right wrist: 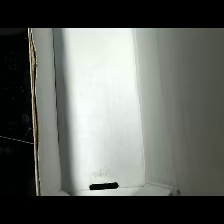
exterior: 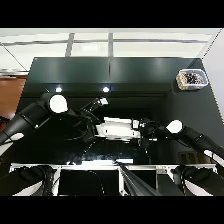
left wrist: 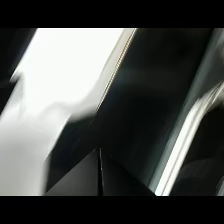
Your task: Fold the box and place the chain.
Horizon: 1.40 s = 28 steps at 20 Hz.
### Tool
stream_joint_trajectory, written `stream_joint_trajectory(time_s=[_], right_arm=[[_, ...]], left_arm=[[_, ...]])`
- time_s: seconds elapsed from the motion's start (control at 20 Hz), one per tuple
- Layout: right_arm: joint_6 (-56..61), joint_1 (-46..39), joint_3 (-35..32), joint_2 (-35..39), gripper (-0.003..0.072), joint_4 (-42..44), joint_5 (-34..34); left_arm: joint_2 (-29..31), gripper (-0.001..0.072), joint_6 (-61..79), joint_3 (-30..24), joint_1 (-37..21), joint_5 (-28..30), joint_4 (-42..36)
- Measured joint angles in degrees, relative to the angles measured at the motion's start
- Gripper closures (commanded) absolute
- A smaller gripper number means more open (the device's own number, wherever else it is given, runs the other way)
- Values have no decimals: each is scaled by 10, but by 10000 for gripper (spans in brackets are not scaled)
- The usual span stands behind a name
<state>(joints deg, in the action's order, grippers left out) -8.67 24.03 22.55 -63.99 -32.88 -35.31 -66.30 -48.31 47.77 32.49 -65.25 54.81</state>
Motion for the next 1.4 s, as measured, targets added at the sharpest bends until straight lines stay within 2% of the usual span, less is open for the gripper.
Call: stream_joint_trajectory(time_s=[0.25, 0.35, 0.4, 0.5, 0.75, 0.9, 1.0, 1.1, 1.25, 1.4], right_arm=[[0, 0, 0, 0, 591, 0, 0], [0, 0, 0, 0, 591, 0, 0], [0, 0, 0, 0, 591, 0, 0], [0, 0, 0, 0, 591, 0, 0], [0, 0, 0, 0, 591, 0, 0], [-1, 0, 0, 0, 591, 0, 0], [-1, 0, 0, 0, 590, 0, 0], [0, 0, 0, 0, 590, 0, 0], [0, 0, 0, 0, 591, 0, 0], [0, 0, 0, 0, 591, 0, 0]], left_arm=[[2, 680, 45, -75, -3, 267, -275], [-6, 680, 98, -85, -5, 334, -337], [-13, 682, 119, -86, -5, 348, -343], [-37, 683, 147, -82, -5, 345, -324], [-111, 682, 160, -45, 1, 283, -236], [-131, 683, 159, -23, 1, 257, -202], [-130, 683, 141, -5, -3, 235, -151], [-111, 684, 99, 10, -10, 214, -85], [-50, 683, 27, 15, -24, 180, 5], [35, 681, -16, -26, -43, 167, 53]])
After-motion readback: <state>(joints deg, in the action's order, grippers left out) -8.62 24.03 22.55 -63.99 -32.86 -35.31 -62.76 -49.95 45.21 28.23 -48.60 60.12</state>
